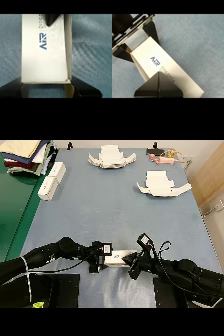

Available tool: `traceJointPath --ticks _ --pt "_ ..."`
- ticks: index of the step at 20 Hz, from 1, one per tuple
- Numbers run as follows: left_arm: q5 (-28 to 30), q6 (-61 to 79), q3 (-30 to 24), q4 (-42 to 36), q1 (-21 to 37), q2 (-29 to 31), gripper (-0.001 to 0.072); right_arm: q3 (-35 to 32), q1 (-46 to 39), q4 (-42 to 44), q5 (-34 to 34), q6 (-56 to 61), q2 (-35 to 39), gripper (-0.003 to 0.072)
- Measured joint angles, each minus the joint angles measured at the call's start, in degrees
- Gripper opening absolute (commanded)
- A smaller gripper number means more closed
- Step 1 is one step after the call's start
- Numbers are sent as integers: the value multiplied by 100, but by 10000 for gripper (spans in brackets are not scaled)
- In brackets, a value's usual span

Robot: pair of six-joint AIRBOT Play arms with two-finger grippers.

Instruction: Fold the box.

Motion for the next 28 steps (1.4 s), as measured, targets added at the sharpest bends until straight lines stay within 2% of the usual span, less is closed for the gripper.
traceJointPath --ticks 8,15,22,25,28 --pt "0 0 0 0 0 0 453 -35 0 -2 129 2 -118 4" --pt "-2 0 0 0 0 0 453 160 -4 -101 -396 7 492 5" --pt "-2 0 0 2 0 0 453 330 -87 -645 -319 4 793 5" --pt "-2 0 0 0 0 0 453 444 -238 -863 -520 4 752 5" --pt "-2 0 0 0 0 0 453 769 -610 -1051 -1032 85 601 5"
